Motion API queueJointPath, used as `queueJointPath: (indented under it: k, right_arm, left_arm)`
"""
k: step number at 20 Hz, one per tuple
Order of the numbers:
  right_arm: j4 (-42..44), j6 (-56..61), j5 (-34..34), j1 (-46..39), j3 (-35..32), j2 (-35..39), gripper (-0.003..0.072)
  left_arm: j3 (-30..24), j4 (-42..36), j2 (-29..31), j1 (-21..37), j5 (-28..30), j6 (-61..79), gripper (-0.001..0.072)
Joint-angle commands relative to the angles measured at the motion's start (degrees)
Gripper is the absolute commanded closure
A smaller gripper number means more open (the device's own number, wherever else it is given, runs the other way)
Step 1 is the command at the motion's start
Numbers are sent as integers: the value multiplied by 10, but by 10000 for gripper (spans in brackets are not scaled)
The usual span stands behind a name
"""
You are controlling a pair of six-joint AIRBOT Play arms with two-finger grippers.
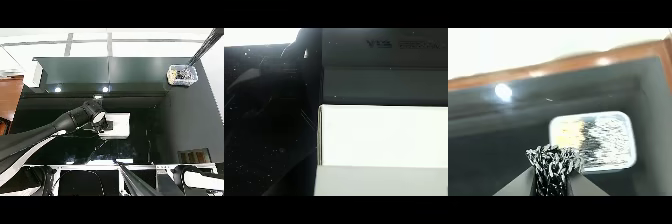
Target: Fold the box and place the chain.
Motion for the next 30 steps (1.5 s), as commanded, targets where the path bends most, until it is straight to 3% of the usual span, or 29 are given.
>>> queueJointPath:
  k: [1,5,8,12,14,17,22,30]
  right_arm:
    - [90,-29,51,7,-13,90,677]
    - [100,-49,77,71,-134,218,677]
    - [122,-53,153,128,-228,283,676]
    - [244,-57,169,189,-339,312,676]
    - [299,-68,127,235,-403,312,676]
    - [369,-85,-8,306,-495,310,676]
    - [384,-87,-173,374,-570,291,675]
    - [369,-87,-216,387,-646,235,675]
  left_arm:
    - [0,0,0,0,1,0,686]
    - [0,0,0,0,1,0,685]
    - [0,0,0,0,1,0,686]
    - [0,0,0,0,0,0,685]
    - [0,0,0,0,1,0,686]
    - [0,0,0,0,1,0,686]
    - [0,0,0,0,1,0,686]
    - [0,0,0,0,1,0,686]
